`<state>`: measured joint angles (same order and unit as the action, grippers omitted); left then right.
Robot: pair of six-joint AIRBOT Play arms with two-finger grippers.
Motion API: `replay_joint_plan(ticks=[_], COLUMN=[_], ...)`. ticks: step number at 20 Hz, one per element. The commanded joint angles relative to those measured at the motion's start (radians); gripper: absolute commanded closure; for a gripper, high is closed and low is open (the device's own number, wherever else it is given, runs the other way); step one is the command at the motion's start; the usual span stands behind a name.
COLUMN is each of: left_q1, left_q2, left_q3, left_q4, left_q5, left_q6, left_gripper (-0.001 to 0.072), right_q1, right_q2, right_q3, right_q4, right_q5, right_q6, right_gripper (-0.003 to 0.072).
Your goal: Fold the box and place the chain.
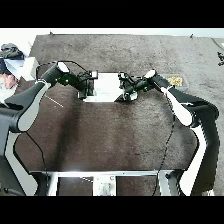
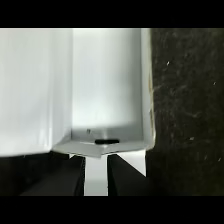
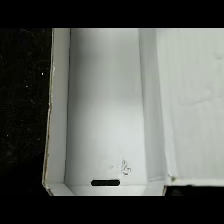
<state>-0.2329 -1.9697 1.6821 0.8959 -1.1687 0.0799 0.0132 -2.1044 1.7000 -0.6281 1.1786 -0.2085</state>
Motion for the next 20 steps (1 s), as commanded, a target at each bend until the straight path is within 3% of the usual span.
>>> replay_joint_plan(ticks=[1,8,9,10,11,16,18,20], left_q1=[-0.023,-0.028,-0.028,-0.028,-0.028,-0.028,-0.028,-0.028], left_q2=[-0.006,-0.024,-0.024,-0.025,-0.025,-0.025,-0.025,-0.025], left_q3=[0.000,-0.002,-0.002,-0.002,-0.003,-0.003,-0.003,-0.002], left_q4=[-0.024,-0.124,-0.125,-0.125,-0.121,-0.084,-0.072,-0.071], left_q5=[-0.005,0.007,0.003,-0.002,0.002,-0.035,-0.041,-0.020], left_q6=[0.000,0.000,-0.001,-0.003,-0.031,-0.053,-0.062,-0.082], left_gripper=[0.0558,0.0554,0.0499,0.0332,0.0285,0.0281,-0.0011,-0.0002], right_q1=[0.000,0.000,0.000,0.000,0.000,0.000,0.000,0.000], right_q2=[0.000,0.000,0.000,0.000,0.000,0.000,0.000,0.000], right_q3=[0.000,0.000,0.000,0.000,0.000,0.000,0.000,0.000], right_q4=[0.000,0.000,0.000,0.000,0.000,0.000,0.000,0.000], right_q5=[0.000,0.000,0.000,0.000,0.000,0.000,0.000,0.000], right_q6=[0.000,0.000,0.000,0.000,0.000,0.000,0.000,0.000], right_gripper=[0.0146,0.0146,0.0146,0.0146,0.0146,0.0146,0.0146,0.0146])
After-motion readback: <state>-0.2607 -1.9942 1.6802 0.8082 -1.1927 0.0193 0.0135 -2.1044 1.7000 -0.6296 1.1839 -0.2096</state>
